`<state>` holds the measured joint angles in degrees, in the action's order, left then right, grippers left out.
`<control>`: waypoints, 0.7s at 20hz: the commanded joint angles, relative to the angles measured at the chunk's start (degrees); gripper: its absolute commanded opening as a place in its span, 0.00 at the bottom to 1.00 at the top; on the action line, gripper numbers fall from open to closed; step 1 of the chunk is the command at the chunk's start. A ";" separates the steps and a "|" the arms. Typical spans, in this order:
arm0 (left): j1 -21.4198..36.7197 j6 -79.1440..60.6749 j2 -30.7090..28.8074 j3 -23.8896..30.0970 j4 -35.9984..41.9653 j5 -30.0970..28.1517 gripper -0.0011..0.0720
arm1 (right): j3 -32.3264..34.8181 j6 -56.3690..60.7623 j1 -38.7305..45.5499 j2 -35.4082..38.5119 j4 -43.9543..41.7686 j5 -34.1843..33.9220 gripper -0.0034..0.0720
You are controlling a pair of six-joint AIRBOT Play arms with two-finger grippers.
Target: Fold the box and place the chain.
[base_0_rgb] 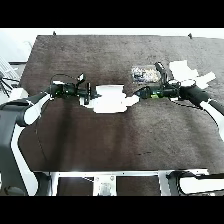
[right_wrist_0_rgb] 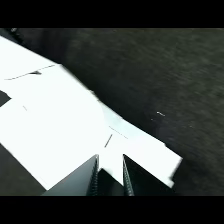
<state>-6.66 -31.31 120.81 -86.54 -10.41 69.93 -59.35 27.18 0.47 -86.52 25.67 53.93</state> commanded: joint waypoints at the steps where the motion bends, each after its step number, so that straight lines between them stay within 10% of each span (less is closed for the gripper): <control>1: 0.04 0.44 0.07 0.02 -0.50 -0.37 0.04 | 2.78 -8.85 -1.40 3.45 -3.63 -0.13 0.23; 8: 0.04 0.42 0.02 0.02 0.20 -0.39 0.04 | 4.90 -22.29 -2.95 4.26 -4.17 -0.81 0.24; 9: 0.04 0.42 0.02 0.02 0.31 -0.39 0.04 | 4.94 -22.21 -2.95 4.28 -4.02 -0.57 0.30; 11: 0.04 0.42 0.02 0.02 0.33 -0.44 0.04 | 4.98 -22.53 -3.37 4.28 -1.73 0.09 0.87; 14: 0.04 0.42 0.02 0.02 0.33 -0.42 0.04 | 5.27 -23.93 -7.26 4.26 7.63 -0.39 0.87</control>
<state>-6.66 -30.89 120.84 -86.52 -10.24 69.58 -54.33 5.19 -4.38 -82.28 26.50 53.76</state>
